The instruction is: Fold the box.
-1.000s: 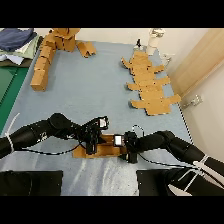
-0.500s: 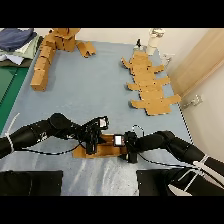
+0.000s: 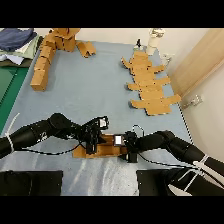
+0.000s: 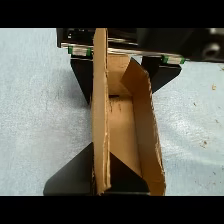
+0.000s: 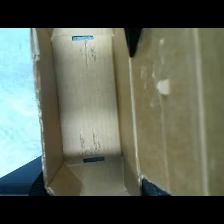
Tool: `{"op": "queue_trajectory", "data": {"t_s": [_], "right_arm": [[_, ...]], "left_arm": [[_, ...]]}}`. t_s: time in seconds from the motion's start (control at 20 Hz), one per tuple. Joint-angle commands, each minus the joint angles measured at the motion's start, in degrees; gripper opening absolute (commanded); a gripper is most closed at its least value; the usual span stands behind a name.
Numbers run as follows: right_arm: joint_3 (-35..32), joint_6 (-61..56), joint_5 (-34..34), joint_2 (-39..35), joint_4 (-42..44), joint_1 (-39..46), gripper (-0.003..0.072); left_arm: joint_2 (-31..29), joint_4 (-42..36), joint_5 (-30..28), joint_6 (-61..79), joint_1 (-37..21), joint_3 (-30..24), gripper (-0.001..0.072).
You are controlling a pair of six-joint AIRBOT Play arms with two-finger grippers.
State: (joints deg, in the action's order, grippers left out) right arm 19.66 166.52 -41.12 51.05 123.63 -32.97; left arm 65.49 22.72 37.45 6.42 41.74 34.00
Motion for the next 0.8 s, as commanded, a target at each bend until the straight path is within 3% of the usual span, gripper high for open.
{"op": "queue_trajectory", "data": {"t_s": [0.0, 0.25, 0.3, 0.55, 0.65, 0.75], "right_arm": [[0.0, -1.6, -1.5, -0.1, 0.2, 0.0, 0.0619], [0.1, -1.8, -3.0, -3.3, 0.2, 0.0, 0.0621], [0.1, -2.5, -3.3, -3.7, -0.2, 0.1, 0.0699], [0.1, -2.6, -3.0, -3.7, -0.3, 0.2, 0.0695], [0.1, -2.6, -2.3, -3.7, -0.4, 0.2, 0.0584], [0.1, -2.6, -2.2, -3.6, -0.8, 0.2, 0.0572]], "left_arm": [[0.0, 0.0, 0.2, 0.0, 0.0, 0.0, 0.0013], [0.0, 0.0, 0.2, 0.0, 0.0, 0.0, 0.0013], [0.0, 0.0, 0.2, 0.0, 0.0, 0.0, 0.0013], [0.0, 0.0, 0.2, 0.0, 0.0, 0.0, 0.0013], [0.0, 0.0, 0.2, 0.0, 0.0, 0.0, 0.0013], [0.0, 0.0, 0.2, 0.0, 0.0, 0.0, 0.0013]]}}
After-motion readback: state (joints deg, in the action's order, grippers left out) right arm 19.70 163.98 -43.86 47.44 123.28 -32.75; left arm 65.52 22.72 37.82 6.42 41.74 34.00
